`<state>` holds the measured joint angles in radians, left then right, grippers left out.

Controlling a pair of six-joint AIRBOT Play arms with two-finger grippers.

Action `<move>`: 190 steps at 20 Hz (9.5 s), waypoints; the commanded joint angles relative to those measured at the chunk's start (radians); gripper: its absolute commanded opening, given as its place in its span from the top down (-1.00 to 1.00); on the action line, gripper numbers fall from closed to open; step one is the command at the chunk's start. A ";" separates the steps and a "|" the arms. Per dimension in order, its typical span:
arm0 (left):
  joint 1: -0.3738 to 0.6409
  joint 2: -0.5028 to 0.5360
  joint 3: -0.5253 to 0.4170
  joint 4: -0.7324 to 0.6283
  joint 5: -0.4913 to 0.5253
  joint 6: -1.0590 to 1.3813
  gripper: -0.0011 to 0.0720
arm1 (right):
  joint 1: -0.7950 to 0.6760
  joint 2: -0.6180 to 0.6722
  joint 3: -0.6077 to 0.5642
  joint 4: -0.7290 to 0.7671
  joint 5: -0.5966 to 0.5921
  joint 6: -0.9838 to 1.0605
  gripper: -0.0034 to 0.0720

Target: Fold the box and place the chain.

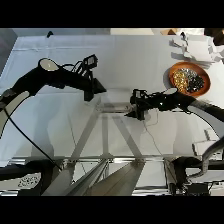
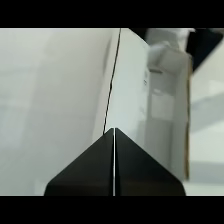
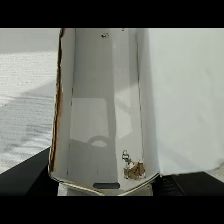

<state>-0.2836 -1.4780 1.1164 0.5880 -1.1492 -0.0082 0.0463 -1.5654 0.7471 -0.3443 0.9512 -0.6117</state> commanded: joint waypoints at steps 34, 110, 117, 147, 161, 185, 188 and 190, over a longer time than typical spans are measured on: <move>0.012 -0.029 -0.232 0.031 0.047 0.309 -0.54 | 0.000 0.001 0.001 0.001 0.000 0.001 -0.52; 0.221 0.247 -0.255 0.411 0.167 -0.818 0.96 | 0.000 0.001 0.000 0.001 0.000 0.001 -0.52; 0.217 0.240 -0.375 0.480 0.192 -1.170 0.95 | 0.000 0.001 0.001 0.001 0.000 0.000 -0.52; 0.070 0.132 -0.428 -0.139 0.192 -0.798 0.23 | 0.000 0.001 0.000 0.001 0.000 0.001 -0.52; 0.021 0.132 -0.428 -0.155 0.212 -0.770 -0.44 | 0.000 0.001 0.000 0.001 0.000 0.001 -0.52; -0.108 0.132 -0.428 -0.157 0.443 -0.875 -0.61 | 0.000 0.001 0.001 0.001 0.000 0.001 -0.52; -0.117 0.132 -0.428 -0.158 0.443 -0.876 -0.61 | 0.000 0.001 0.001 0.001 0.000 0.001 -0.52; -0.124 0.132 -0.428 -0.157 0.446 -0.875 -0.61 | 0.000 0.001 0.001 0.001 0.000 0.001 -0.52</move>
<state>-0.3988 -1.3460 0.6884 0.4324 -0.7090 -0.8719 0.0463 -1.5654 0.7467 -0.3435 0.9504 -0.6113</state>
